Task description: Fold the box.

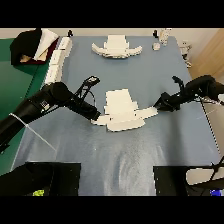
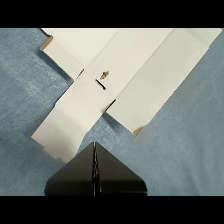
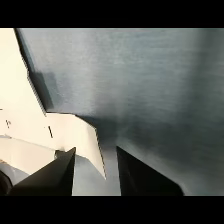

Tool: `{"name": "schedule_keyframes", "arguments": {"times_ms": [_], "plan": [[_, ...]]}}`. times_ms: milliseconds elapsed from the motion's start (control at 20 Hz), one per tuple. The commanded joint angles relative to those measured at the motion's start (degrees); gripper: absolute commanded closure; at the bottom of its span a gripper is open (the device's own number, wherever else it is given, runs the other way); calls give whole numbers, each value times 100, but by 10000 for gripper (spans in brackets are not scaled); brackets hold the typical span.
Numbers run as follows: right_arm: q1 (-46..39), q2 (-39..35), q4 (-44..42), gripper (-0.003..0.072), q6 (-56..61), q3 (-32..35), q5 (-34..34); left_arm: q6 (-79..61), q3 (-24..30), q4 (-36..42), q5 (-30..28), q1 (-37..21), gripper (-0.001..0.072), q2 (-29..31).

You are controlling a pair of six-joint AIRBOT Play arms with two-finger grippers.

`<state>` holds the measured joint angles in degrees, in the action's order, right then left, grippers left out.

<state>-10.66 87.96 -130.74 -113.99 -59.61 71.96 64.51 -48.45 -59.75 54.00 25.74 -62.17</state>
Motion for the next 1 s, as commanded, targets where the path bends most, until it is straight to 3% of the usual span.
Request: {"name": "schedule_keyframes", "arguments": {"times_ms": [0, 50, 150, 250, 300, 350, 450, 700, 950], "plan": [[299, 186, -74, 310, -310, -17, 7, 2, 0, 0, -50, 0, 696, 0], [385, 197, -76, 310, -313, -17, 7, 2, 0, 46, -52, 0, 696, 0], [533, 208, -101, 393, -354, -17, 9, 2, 0, 203, -50, 0, 696, 0], [658, 208, -179, 420, -350, -17, 46, 111, 0, 205, -94, -11, 695, 0], [728, 208, -214, 492, -352, -17, 105, 295, 0, 205, -125, -33, 695, 0], [804, 205, -234, 495, -352, -17, 149, 468, 0, 201, -144, -72, 695, 0], [1014, 190, -262, 685, -350, 4, 214, 715, 0, 201, -138, -256, 695, 0], [1716, -455, -358, 684, -348, 669, -227, 737, -13, 422, 505, -1207, 695, 0], [2524, -2365, -498, 684, 197, 2634, -1869, -168, 37, 1847, 1357, -2374, 695, -2]]}}
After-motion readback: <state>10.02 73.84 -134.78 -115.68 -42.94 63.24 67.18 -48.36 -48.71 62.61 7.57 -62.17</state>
